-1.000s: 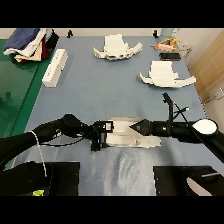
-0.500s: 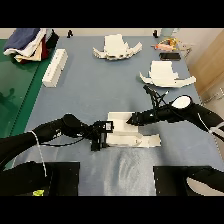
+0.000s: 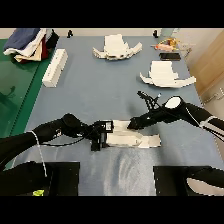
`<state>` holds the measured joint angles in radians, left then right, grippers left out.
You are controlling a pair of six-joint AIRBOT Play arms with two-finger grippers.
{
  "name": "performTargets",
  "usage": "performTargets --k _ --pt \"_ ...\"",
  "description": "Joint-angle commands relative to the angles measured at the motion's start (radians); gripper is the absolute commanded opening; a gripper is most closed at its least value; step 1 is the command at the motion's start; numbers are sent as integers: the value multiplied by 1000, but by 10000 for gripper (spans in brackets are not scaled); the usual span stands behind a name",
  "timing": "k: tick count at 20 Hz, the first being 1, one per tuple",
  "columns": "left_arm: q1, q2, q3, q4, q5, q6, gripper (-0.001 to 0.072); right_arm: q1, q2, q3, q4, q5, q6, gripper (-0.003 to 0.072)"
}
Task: Fold the box.
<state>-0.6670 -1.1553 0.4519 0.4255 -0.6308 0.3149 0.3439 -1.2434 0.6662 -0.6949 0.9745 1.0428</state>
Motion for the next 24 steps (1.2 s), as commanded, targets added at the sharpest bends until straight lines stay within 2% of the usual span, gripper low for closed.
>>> performTargets --k 1,15,20,24 --pt "0 0 0 1 0 2 423 1 -37 0 -35 8 -9 4" --pt "0 0 0 1 0 2 423 0 -26 11 -42 13 -50 3" --pt "0 0 0 1 0 2 423 -2 74 96 -88 12 -60 4" --pt "0 0 0 1 0 2 423 -1 193 102 -142 42 -60 3"
